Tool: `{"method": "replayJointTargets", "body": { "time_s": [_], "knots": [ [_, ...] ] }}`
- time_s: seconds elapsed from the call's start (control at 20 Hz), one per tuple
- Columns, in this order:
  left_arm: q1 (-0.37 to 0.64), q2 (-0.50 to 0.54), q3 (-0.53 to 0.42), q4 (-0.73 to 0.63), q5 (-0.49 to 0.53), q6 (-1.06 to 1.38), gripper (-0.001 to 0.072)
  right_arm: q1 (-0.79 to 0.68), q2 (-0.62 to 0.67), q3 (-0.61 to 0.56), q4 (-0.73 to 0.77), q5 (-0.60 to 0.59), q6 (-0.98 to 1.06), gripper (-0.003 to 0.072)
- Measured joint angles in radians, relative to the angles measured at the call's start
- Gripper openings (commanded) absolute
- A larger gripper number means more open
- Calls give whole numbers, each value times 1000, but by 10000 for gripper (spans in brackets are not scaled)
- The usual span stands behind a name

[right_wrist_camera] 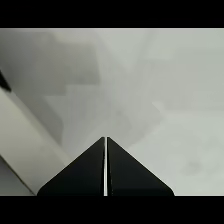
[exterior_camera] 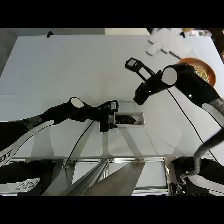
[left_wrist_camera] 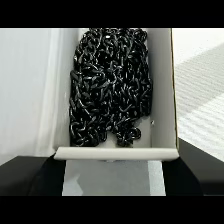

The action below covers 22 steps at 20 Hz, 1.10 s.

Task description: Fold the box and place the chain.

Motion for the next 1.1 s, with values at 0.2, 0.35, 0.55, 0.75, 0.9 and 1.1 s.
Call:
{"method": "replayJointTargets", "body": {
  "time_s": [0.2, 0.35, 0.55, 0.75, 0.9, 1.1],
  "knots": [
    [0, 0, 0, 0, 0, 0, 229, -1, -17, -21, 117, 73, -155, 129],
    [0, 0, 0, 0, 0, 0, 229, 11, 21, -86, 196, 89, -286, 196],
    [0, 0, 0, 0, 0, 0, 229, 25, 122, -214, 236, 47, -442, 196],
    [0, 0, 0, 0, 0, 0, 229, 29, 170, -291, 250, -22, -512, 196],
    [0, 0, 0, 0, 0, 0, 229, 29, 181, -312, 253, -53, -533, 196],
    [0, 0, 0, 0, 0, 0, 229, 44, 196, -321, 260, -66, -544, 196]
  ]
}}
